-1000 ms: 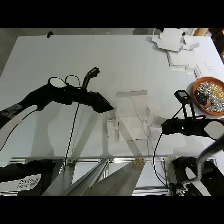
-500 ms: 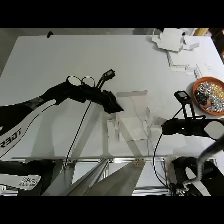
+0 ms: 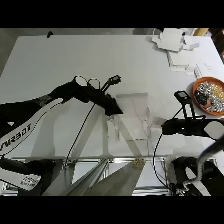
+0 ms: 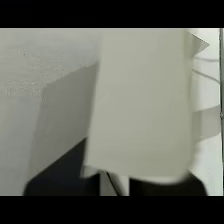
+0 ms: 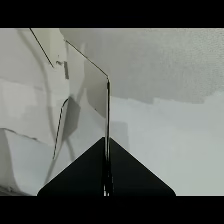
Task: Fold the box and place the chain.
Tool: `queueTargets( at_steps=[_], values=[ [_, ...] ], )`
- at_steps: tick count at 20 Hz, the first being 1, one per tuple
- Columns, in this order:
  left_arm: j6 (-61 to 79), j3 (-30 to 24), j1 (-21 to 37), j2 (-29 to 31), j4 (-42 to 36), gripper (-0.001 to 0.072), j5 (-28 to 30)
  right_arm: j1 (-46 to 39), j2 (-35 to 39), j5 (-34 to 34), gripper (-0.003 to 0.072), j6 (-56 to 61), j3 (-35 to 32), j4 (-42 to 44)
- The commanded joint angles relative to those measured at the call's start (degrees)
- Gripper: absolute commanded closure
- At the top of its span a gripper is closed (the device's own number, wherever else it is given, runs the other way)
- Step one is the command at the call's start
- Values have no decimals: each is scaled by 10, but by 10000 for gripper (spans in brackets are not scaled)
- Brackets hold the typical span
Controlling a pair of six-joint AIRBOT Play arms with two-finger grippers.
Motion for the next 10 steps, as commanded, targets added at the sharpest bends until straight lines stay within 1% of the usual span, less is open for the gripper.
queueTargets(
  at_steps=[1, 2, 7, 8, 9, 10],
  values=[
    [41, 1, -1, -1, 3, 655, -5, 1, 0, 4, 662, 0, 0, 0],
    [54, 1, -1, -1, 3, 702, -5, 1, 0, 4, 662, 0, 0, 0],
    [93, 1, -1, 0, 3, 705, -4, 1, 0, 5, 655, 0, 0, 0],
    [97, 1, -1, 1, 3, 706, -4, 0, 0, 8, 590, -1, 1, 0],
    [100, 1, -2, 3, 3, 706, -4, 0, 0, 13, 505, -4, 4, -1],
    [99, 1, -2, 9, 5, 707, -4, 0, 0, 21, 446, -12, 10, -1]
  ],
)
